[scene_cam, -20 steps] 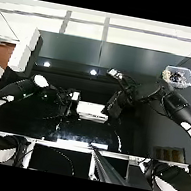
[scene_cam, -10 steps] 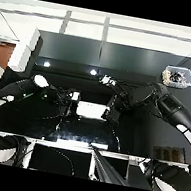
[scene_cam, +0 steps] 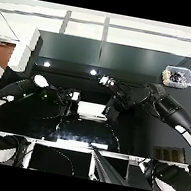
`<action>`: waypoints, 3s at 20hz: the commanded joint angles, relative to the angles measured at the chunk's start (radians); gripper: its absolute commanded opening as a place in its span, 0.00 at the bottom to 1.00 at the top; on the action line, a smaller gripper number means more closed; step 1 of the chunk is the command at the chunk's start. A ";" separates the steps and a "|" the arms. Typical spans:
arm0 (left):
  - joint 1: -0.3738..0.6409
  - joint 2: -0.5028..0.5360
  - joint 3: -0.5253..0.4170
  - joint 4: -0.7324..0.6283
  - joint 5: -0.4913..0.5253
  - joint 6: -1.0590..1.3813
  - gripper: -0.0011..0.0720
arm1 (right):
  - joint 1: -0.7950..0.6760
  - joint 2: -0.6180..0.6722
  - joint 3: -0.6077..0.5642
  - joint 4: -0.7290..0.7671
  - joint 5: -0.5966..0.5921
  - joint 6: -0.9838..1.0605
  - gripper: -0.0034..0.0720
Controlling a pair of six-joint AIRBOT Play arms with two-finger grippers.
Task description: Fold the box and place the chain.
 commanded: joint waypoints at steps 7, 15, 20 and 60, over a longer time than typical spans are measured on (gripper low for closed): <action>0.001 -0.001 0.001 0.000 0.000 0.000 0.56 | 0.002 0.000 0.003 -0.002 -0.024 0.052 0.43; 0.001 -0.001 0.001 0.000 0.000 0.000 0.56 | 0.002 0.000 0.002 -0.006 -0.038 0.052 0.36; 0.001 -0.001 0.001 0.000 0.000 0.000 0.56 | 0.002 -0.002 0.002 -0.009 -0.036 0.053 0.39; 0.001 -0.001 0.001 0.000 0.000 0.000 0.56 | 0.039 0.105 -0.005 -0.046 -0.027 0.264 0.48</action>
